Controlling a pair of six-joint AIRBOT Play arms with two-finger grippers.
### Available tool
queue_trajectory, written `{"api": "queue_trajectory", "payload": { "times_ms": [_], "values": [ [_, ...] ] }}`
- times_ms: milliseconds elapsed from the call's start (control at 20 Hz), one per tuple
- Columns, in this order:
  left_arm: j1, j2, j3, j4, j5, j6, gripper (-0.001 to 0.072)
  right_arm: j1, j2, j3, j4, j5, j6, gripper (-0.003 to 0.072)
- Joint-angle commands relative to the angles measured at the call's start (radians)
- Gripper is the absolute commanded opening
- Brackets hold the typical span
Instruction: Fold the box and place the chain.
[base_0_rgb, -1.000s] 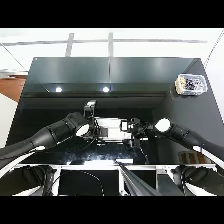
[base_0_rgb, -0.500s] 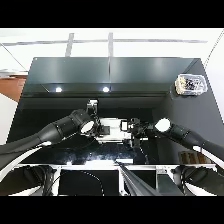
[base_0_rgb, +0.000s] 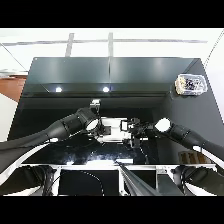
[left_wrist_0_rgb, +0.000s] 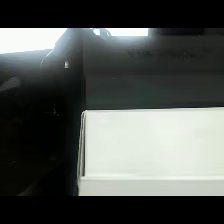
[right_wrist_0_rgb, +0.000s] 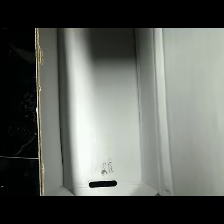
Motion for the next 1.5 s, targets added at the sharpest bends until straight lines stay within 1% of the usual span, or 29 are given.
{"api": "queue_trajectory", "payload": {
  "times_ms": [0, 350, 550, 650, 700, 750, 800, 900, 950, 1050, 1100, 1150, 1200, 1250, 1300, 1450],
  "values": [
    [-0.006, -0.005, 0.005, 0.011, -0.011, -0.013, 0.0221, 0.001, -0.001, 0.000, 0.000, 0.000, 0.000, 0.0480],
    [-0.006, -0.003, 0.037, 0.031, -0.017, -0.023, 0.0223, 0.001, -0.001, 0.000, 0.000, 0.000, 0.000, 0.0480],
    [-0.006, -0.003, 0.037, 0.058, -0.058, -0.050, 0.0226, 0.001, -0.001, 0.000, 0.000, 0.000, 0.000, 0.0480],
    [-0.006, -0.003, 0.036, 0.056, -0.058, -0.050, 0.0226, 0.001, -0.001, 0.000, 0.000, 0.000, 0.000, 0.0480],
    [-0.006, -0.003, 0.036, 0.056, -0.055, -0.050, 0.0237, 0.001, -0.001, 0.000, 0.000, 0.000, 0.000, 0.0480],
    [-0.006, -0.003, 0.036, 0.056, -0.055, -0.050, 0.0289, 0.000, -0.001, 0.000, 0.000, 0.000, 0.000, 0.0480],
    [-0.006, -0.003, 0.036, 0.057, -0.056, -0.051, 0.0396, 0.001, -0.001, 0.000, 0.000, 0.000, 0.000, 0.0480],
    [-0.006, -0.003, 0.036, 0.057, -0.058, -0.051, 0.0406, 0.001, -0.001, 0.000, 0.000, 0.000, 0.000, 0.0480],
    [-0.006, -0.003, 0.036, 0.057, -0.058, -0.057, 0.0398, 0.001, -0.001, 0.000, 0.000, 0.000, 0.000, 0.0480],
    [-0.006, -0.003, 0.036, 0.057, -0.051, -0.065, 0.0269, 0.001, -0.001, 0.000, 0.000, 0.000, 0.000, 0.0480],
    [-0.006, -0.004, 0.036, 0.056, -0.047, -0.066, 0.0240, 0.001, -0.001, 0.000, 0.000, 0.000, 0.000, 0.0480],
    [-0.006, -0.005, 0.036, 0.056, -0.044, -0.066, 0.0181, 0.001, -0.001, 0.000, 0.000, 0.000, 0.000, 0.0480],
    [-0.006, -0.005, 0.036, 0.056, -0.039, -0.066, 0.0138, 0.001, -0.001, 0.000, 0.000, 0.000, 0.000, 0.0480],
    [-0.006, -0.006, 0.036, 0.053, -0.034, -0.066, 0.0047, 0.001, -0.001, 0.000, 0.000, 0.000, 0.000, 0.0480],
    [-0.008, -0.007, 0.037, 0.046, -0.028, -0.066, 0.0032, 0.001, -0.001, 0.000, 0.000, 0.000, 0.000, 0.0480],
    [-0.008, -0.007, 0.037, 0.044, -0.028, -0.066, 0.0032, 0.001, -0.001, 0.000, 0.000, 0.000, 0.000, 0.0480]
  ]
}}
